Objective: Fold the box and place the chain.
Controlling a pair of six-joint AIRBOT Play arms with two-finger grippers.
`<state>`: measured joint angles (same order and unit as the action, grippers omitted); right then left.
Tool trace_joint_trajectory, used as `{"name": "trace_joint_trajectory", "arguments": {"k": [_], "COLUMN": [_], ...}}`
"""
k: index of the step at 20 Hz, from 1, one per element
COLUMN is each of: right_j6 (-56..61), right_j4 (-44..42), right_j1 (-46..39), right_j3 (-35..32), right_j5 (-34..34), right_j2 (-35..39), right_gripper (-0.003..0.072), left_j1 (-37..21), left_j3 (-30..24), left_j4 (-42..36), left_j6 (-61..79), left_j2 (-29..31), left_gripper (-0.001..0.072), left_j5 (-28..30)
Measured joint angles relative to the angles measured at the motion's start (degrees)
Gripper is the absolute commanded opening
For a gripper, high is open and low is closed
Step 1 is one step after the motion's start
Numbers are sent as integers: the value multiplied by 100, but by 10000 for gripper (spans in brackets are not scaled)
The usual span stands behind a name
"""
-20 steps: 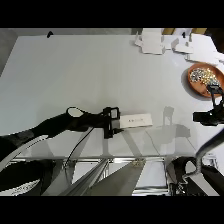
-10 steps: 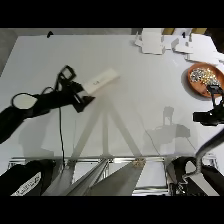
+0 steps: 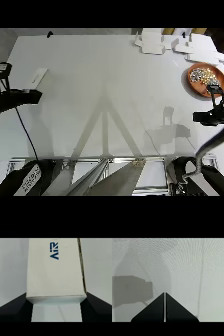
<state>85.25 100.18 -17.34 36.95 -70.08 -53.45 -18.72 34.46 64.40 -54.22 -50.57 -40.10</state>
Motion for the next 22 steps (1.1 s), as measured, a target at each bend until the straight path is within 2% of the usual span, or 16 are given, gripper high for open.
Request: {"name": "trace_joint_trajectory", "arguments": {"k": [2, 3, 4, 6, 7, 10, 12, 17, 22], "right_j6": [2, 0, 2, 2, 0, 0, 0, 0, 2], "right_j4": [0, 0, 0, 0, 0, -2, 0, 0, 0], "right_j1": [0, 0, 0, 0, 0, 0, 0, 0, 0], "right_j3": [0, 0, 2, 0, 0, 2, 0, 0, 0], "right_j5": [0, 0, 0, 0, 0, 2, 0, 2, 2], "right_j2": [0, 0, 0, 0, 0, 0, 0, 0, 0], "right_gripper": [19, 19, 19, 19, 19, 19, 19, 19, 19], "left_j1": [-387, -525, -640, -782, -831, -905, -922, -935, -721], "left_j3": [-2, -2, -2, -2, -2, -2, -2, -2, -2], "left_j4": [175, 234, 278, 413, 505, 807, 938, 1093, 1069], "left_j6": [-181, -245, -289, -343, -356, -409, -444, -678, -863], "left_j2": [-48, -101, -175, -356, -476, -817, -955, -1025, -286], "left_gripper": [213, 238, 297, 299, 324, 638, 691, 690, 687], "left_j5": [-118, -203, -299, -588, -765, -1244, -1453, -1685, -1572]}}
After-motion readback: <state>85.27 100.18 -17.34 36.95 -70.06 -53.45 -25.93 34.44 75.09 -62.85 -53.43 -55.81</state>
